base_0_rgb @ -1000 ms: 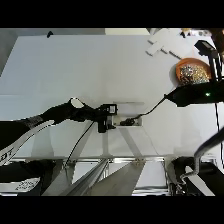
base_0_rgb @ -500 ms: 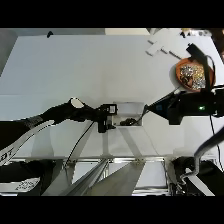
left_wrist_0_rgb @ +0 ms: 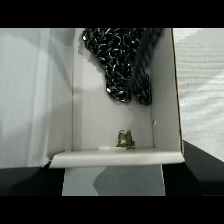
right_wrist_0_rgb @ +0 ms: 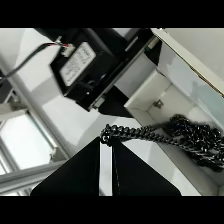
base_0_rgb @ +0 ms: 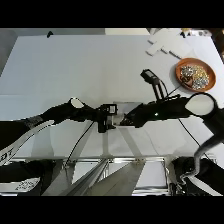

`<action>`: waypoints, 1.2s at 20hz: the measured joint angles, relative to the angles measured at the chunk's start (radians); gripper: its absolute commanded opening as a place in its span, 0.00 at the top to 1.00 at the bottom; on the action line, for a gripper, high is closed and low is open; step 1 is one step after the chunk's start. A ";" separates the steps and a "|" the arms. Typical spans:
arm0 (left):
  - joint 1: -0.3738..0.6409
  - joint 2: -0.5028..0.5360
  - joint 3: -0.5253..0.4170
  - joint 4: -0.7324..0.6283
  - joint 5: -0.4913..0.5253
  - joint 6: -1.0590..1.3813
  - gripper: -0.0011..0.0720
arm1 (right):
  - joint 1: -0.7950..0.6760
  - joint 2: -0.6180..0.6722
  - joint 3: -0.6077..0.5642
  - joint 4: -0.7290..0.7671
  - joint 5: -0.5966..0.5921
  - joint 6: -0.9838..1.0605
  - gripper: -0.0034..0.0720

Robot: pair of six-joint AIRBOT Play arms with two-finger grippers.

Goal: Fold the box and place the chain.

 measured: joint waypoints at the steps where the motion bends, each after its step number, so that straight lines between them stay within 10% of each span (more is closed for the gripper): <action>1: 0.000 0.000 0.000 0.000 0.000 0.000 0.97 | 0.012 -0.030 -0.007 -0.003 -0.013 0.000 0.91; 11: 0.000 0.000 0.000 0.000 0.000 0.000 0.97 | 0.021 -0.105 0.025 -0.001 -0.026 -0.016 0.54; 24: 0.000 0.000 0.000 0.000 0.000 0.000 0.97 | -0.386 -0.133 0.238 -0.516 0.068 0.124 0.60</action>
